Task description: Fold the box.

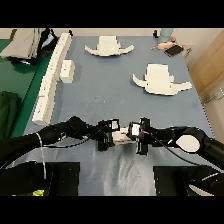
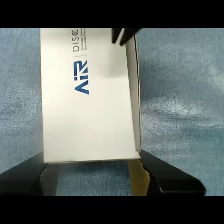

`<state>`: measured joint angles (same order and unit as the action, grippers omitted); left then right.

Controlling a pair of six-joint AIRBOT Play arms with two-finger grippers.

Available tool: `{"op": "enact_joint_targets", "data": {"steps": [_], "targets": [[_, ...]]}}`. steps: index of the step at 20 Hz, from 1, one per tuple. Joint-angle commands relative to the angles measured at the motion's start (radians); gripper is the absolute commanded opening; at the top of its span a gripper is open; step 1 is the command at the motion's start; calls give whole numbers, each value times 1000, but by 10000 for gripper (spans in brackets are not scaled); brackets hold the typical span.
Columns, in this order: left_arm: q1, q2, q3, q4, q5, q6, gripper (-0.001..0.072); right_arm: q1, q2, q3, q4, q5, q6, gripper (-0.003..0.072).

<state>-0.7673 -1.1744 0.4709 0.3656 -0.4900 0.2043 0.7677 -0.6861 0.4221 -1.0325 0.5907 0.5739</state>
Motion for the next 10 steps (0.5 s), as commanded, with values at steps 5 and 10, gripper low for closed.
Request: {"op": "enact_joint_targets", "data": {"steps": [5, 10], "targets": [[0, 0, 0, 0, 0, 0, 596, -1, 48, -154, 209, -291, 466, 2], [0, 0, 0, -1, 0, 0, 596, -1, 58, -234, 332, -383, 466, 2]]}}
